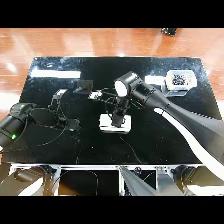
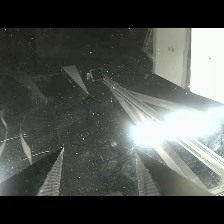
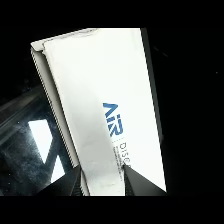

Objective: Fold the box and place the chain.

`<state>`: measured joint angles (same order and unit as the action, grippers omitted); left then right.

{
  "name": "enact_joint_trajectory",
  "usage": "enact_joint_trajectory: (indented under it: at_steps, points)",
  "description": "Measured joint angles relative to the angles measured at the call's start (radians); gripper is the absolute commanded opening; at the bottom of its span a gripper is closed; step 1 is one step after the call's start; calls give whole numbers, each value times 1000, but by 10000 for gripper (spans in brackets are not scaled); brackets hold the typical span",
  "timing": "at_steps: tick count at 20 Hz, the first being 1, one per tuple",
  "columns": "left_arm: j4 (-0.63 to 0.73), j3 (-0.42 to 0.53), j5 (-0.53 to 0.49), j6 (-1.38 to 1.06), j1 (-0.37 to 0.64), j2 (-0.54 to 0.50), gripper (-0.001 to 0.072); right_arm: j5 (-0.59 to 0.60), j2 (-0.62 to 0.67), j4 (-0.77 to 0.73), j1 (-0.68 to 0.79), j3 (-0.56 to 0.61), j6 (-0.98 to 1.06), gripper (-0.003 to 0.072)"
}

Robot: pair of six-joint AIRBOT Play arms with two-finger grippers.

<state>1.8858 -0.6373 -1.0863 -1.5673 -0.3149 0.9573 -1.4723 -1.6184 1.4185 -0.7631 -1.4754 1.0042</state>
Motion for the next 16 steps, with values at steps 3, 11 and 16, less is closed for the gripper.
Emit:
enact_joint_trajectory:
  at_steps: [3, 11, 16]
  points:
    - [0, 0, 0, 0, 0, 0, 550, 5, 0, -2, -5, 10, 6, 321]
    - [3, 0, 0, 0, 0, 0, 550, 7, -1, -15, -14, 31, 34, 430]
    - [4, 0, 1, 0, 0, 0, 550, 22, -2, -40, -14, 74, 40, 430]
